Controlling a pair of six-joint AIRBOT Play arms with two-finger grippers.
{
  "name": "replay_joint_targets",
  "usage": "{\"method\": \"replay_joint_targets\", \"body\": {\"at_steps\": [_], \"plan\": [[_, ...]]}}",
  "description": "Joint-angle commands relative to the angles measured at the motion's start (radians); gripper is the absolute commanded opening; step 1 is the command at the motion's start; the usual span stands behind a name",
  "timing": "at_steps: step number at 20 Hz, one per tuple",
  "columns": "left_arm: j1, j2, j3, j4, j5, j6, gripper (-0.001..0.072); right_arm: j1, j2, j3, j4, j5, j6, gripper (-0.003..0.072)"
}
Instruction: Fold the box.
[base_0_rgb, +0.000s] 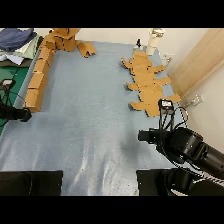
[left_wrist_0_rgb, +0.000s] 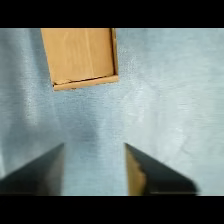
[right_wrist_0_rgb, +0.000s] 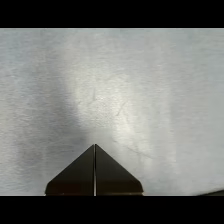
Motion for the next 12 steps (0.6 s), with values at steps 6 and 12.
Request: {"method": "replay_joint_targets", "body": {"at_steps": [6,12], "plan": [[-0.382,0.044,0.252,0.002,-0.225,-0.206,0.0012,-0.36,-0.268,0.127,0.361,0.251,-0.469,0.0003],[-0.646,-0.276,0.455,0.001,-0.255,-0.403,0.0012,-0.422,-0.595,0.469,0.417,0.264,-0.65,0.0002]]}}
